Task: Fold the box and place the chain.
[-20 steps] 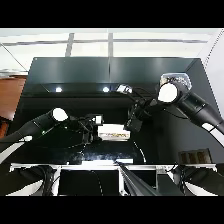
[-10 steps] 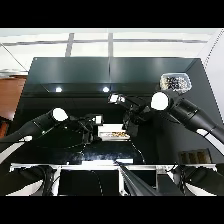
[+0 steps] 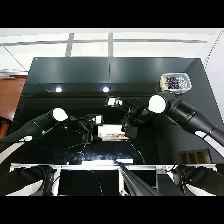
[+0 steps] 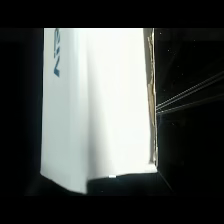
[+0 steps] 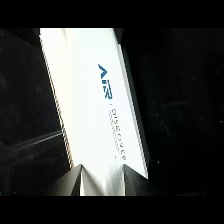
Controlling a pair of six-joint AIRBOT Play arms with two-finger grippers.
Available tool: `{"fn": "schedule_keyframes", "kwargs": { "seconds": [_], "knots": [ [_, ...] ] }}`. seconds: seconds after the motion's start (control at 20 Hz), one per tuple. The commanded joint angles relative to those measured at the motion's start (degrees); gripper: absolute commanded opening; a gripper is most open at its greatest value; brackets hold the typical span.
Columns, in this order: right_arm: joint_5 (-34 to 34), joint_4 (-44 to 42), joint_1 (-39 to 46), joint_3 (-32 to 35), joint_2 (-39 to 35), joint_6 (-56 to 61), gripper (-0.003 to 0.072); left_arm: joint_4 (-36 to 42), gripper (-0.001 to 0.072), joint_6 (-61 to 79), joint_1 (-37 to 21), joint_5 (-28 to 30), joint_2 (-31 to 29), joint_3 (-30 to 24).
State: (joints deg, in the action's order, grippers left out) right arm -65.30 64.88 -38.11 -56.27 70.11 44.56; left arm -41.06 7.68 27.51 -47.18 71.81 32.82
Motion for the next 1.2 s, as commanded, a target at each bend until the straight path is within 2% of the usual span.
{"fn": "schedule_keyframes", "kwargs": {
  "seconds": [0.0,0.15,0.5,0.65,0.7,0.75,1.1,1.15],
  "knots": [
    [-1.4,0.48,-0.11,-0.15,-0.44,0.17,0.0306,0.0,0.0481,0.0,0.0,0.0,0.02,-0.04],
    [-3.96,1.9,0.13,-0.85,-0.7,0.17,0.0307,-0.02,0.0482,0.02,0.0,0.22,0.02,-0.04],
    [-0.57,-2.49,0.37,-0.79,-0.7,-3.23,0.0307,-0.02,0.0482,0.02,0.02,0.26,0.02,-0.04],
    [0.2,-1.55,0.37,-0.22,-0.7,-3.67,0.0305,-0.02,0.0481,0.02,0.02,0.24,0.02,-0.04],
    [0.39,-1.36,0.37,0.2,-0.7,-3.67,0.0229,-0.02,0.0481,0.0,0.02,0.2,0.02,-0.04],
    [0.48,-1.38,0.37,0.61,-0.7,-3.69,0.0204,-0.02,0.0482,0.02,0.02,0.2,0.02,-0.04],
    [1.53,0.44,0.37,1.42,-0.7,-3.67,0.0201,-0.02,0.0482,0.0,0.02,0.17,0.02,-0.04],
    [1.79,0.59,0.37,1.42,-0.7,-3.67,0.0165,-0.02,0.0481,0.0,0.02,0.2,0.02,-0.04]
  ]
}}
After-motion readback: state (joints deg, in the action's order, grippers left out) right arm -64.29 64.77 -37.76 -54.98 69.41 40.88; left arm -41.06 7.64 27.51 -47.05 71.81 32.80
